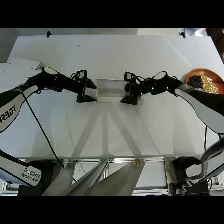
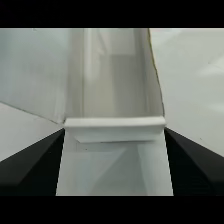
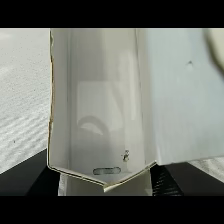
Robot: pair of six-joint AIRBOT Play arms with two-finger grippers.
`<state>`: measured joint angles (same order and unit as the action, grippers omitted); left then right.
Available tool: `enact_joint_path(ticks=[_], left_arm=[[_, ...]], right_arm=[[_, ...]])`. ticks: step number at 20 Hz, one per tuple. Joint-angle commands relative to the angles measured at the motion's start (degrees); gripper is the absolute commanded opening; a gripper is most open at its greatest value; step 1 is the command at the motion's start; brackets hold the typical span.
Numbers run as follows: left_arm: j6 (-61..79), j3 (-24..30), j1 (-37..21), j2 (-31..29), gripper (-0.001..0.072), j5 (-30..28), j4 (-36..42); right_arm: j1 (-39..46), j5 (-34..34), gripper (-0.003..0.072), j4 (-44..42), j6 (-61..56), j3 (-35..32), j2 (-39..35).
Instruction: Fold the box and place the chain.
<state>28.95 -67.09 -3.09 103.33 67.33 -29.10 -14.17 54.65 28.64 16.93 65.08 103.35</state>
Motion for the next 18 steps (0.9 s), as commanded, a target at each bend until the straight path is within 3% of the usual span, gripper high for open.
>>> enact_joint_path(ticks=[1,16,18], left_arm=[[0.6,0.0,0.7,0.4,0.0697,-1.9,2.1],[-0.8,0.0,4.7,1.1,0.0693,-4.2,0.3],[-0.9,0.0,4.7,1.1,0.0646,-4.2,0.3]], right_arm=[[0.0,0.0,0.046,0.0,0.0,0.0,0.0],[0.0,0.0,0.046,0.0,0.0,0.0,0.0],[0.0,0.0,0.046,0.0,0.0,0.0,0.0]])
